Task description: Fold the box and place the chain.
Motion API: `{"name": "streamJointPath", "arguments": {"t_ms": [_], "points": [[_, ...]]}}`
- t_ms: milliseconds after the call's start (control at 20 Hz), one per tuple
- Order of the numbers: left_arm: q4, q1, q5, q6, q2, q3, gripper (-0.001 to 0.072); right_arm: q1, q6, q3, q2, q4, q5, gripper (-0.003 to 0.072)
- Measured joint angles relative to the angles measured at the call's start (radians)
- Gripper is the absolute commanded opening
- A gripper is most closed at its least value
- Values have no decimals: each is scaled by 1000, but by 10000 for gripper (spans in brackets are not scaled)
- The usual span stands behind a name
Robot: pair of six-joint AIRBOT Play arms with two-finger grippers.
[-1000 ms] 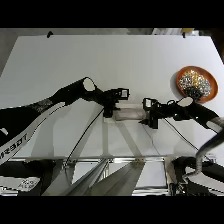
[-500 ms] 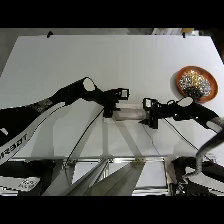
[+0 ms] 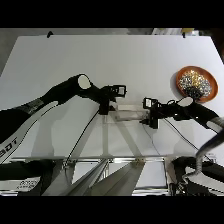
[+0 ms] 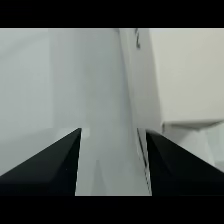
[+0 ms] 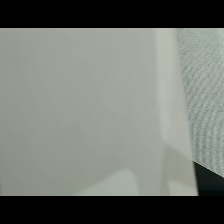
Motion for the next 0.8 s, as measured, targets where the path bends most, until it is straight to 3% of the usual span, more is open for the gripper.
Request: {"name": "streamJointPath", "arguments": {"t_ms": [250, 300, 450, 500, 800], "points": [[230, 10, -61, -230, 87, 0, 446, 0, 2, 0, 0, 2, -2, 398], [259, 11, -70, -266, 106, 0, 404, 0, 2, 0, 0, 2, -2, 398], [311, 3, -90, -342, 166, 0, 37, 0, 1, 0, 0, 1, -1, 398], [314, -5, -99, -359, 184, 0, 2, 0, 0, 0, 0, 1, -1, 398], [247, -149, -109, -401, 230, 0, 3, 0, -2, 0, 0, 0, 0, 398]]}}
